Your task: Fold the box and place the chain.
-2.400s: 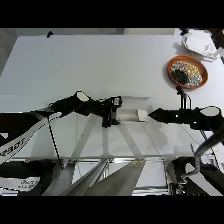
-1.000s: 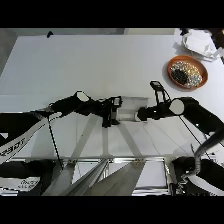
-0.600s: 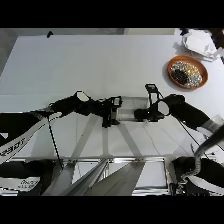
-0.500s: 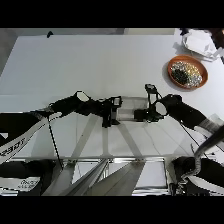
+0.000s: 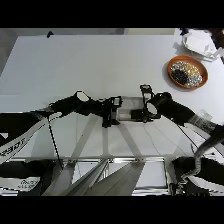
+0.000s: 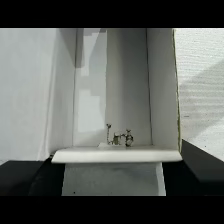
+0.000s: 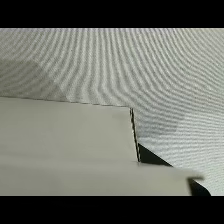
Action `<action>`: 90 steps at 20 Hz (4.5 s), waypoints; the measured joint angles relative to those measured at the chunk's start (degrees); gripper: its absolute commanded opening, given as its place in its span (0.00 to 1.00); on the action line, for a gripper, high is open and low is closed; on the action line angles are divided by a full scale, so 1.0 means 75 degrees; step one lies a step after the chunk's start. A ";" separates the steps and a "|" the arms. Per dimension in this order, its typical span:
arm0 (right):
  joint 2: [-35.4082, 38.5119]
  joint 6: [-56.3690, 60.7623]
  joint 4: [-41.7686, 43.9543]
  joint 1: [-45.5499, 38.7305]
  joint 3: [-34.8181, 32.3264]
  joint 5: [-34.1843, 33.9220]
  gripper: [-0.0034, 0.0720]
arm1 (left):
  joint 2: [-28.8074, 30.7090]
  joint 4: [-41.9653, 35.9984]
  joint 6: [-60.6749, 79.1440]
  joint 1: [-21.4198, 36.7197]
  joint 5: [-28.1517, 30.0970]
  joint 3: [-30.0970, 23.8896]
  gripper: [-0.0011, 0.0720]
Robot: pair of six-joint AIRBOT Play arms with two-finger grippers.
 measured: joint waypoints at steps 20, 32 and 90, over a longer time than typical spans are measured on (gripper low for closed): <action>0.0758 -0.0259 -0.0012 -0.0350 0.0035 0.0411 0.55 | 0.0000 0.0003 0.0009 -0.0003 -0.0009 0.0000 0.30; 0.0627 -0.0254 0.0026 -0.0152 0.0023 0.0583 0.35 | 0.0000 0.0003 0.0006 -0.0003 -0.0003 0.0000 0.30; -0.2710 -0.4913 -0.0513 -0.6257 0.4304 -0.0568 0.45 | 0.0000 0.0003 0.0009 -0.0003 -0.0023 0.0000 0.30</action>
